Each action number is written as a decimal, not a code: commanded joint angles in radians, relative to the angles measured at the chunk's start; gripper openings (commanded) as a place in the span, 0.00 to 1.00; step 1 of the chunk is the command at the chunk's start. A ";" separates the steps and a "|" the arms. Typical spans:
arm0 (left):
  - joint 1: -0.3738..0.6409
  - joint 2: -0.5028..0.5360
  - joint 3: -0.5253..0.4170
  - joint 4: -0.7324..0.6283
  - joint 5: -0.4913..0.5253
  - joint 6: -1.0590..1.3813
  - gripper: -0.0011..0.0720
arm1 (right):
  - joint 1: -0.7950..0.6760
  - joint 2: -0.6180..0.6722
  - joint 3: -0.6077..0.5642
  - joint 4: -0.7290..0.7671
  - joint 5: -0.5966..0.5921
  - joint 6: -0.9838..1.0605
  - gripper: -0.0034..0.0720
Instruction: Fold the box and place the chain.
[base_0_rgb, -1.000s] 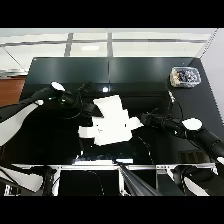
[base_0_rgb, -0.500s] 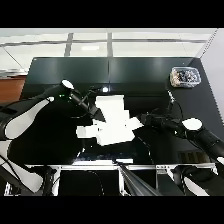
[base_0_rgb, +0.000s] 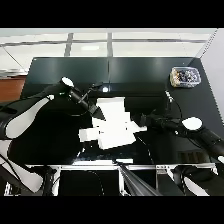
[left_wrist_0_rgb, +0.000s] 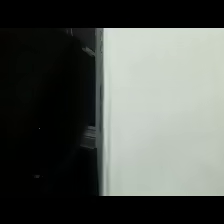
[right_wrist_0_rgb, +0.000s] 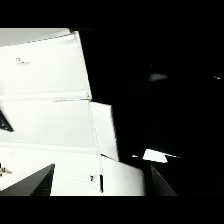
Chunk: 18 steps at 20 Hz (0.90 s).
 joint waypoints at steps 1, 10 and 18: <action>0.003 0.043 -0.006 0.003 0.003 0.003 0.04 | -0.062 0.001 0.096 -0.208 0.179 0.000 0.95; -0.047 0.501 -0.512 -0.219 0.549 0.795 0.05 | -0.218 0.001 0.286 -0.663 0.288 0.001 0.95; -0.126 0.382 -0.408 -0.029 0.586 0.919 0.05 | -0.132 0.000 0.286 -0.700 0.365 -0.265 0.95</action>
